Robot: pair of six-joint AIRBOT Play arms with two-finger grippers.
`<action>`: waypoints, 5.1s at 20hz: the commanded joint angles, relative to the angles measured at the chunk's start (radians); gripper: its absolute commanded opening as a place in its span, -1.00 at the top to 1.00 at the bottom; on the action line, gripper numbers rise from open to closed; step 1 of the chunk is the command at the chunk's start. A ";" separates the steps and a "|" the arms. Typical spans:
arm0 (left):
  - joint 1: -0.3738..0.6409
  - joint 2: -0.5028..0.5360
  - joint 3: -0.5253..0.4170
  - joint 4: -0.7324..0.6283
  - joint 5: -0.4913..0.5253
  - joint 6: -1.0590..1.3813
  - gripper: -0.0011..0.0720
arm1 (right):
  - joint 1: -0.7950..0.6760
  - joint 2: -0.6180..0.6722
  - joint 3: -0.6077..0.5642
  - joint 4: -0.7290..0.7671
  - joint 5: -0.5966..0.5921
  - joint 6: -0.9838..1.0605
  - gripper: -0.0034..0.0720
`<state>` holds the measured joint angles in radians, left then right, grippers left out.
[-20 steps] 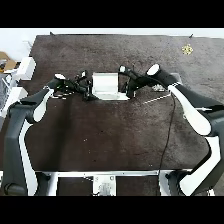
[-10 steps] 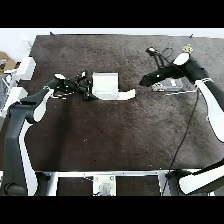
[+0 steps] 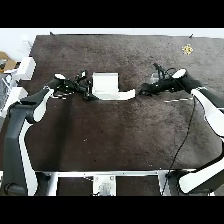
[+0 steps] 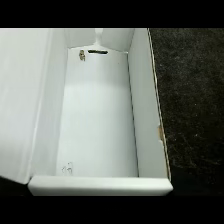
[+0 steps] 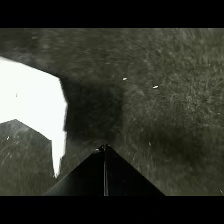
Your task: Fold the box and place the chain.
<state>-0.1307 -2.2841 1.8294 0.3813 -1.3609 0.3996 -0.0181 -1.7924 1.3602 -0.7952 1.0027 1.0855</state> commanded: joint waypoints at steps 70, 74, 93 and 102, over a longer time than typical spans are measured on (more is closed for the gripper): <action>0.000 -0.001 0.001 0.000 0.000 0.000 0.03 | 0.534 -0.346 0.679 -0.869 0.247 0.985 0.40; 0.000 -0.001 0.001 0.000 0.000 0.000 0.03 | 0.534 -0.346 0.679 -0.889 0.246 1.004 0.68; 0.000 -0.001 0.001 0.000 0.000 0.000 0.03 | 0.528 -0.252 0.680 -0.880 0.278 0.896 -0.37; 0.000 -0.001 0.001 0.000 0.000 0.000 0.03 | 0.236 -0.010 0.680 -0.910 0.325 0.527 0.12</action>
<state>-0.1310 -2.2841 1.8297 0.3817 -1.3624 0.4000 0.3347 -1.8526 2.0403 -1.6970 1.3018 1.7279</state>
